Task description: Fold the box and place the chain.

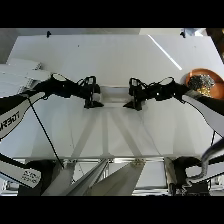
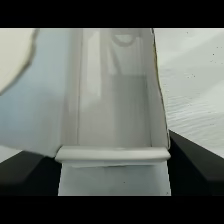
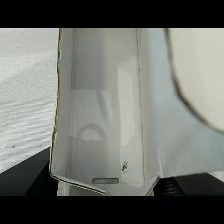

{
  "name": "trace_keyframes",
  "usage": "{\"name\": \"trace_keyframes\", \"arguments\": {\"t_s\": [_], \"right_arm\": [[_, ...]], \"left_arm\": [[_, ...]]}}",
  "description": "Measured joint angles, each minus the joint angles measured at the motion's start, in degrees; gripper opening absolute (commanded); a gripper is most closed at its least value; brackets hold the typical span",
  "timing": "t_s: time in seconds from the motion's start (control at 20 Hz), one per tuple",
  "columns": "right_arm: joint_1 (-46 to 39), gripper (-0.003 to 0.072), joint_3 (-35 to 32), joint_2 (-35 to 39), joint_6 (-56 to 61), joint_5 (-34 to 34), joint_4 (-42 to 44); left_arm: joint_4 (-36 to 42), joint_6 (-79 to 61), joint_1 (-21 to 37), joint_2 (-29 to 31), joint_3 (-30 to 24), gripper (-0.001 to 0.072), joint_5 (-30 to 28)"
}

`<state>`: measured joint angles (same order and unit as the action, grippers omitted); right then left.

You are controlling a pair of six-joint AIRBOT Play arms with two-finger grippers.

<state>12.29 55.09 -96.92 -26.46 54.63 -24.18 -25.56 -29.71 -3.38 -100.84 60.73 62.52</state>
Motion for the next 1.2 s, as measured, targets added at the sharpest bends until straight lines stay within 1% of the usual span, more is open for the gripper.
{"name": "trace_keyframes", "arguments": {"t_s": [0.1,0.15,0.2,0.25,0.3,1.2], "right_arm": [[0.0,0.0522,0.0,0.0,0.0,0.0,0.0],[0.0,0.0522,0.0,0.0,0.0,0.1,0.0],[0.0,0.0522,0.0,0.0,0.0,0.1,0.0],[0.0,0.0522,0.0,0.0,0.0,0.1,-0.1],[0.0,0.0522,0.0,0.0,0.0,0.0,-0.1],[0.0,0.0522,0.0,0.0,0.0,0.0,0.0]], "left_arm": [[-1.4,0.6,-0.9,0.0,0.0,0.0622,-1.0],[-1.9,1.0,-1.3,0.1,0.0,0.0536,-1.6],[-2.3,1.5,-1.6,0.1,0.0,0.0329,-2.0],[-2.5,1.8,-1.9,0.2,0.1,0.0101,-2.5],[-2.7,2.2,-2.1,0.2,0.1,0.0088,-2.9],[-3.7,3.2,-2.6,0.2,0.1,0.0088,-4.5]]}}
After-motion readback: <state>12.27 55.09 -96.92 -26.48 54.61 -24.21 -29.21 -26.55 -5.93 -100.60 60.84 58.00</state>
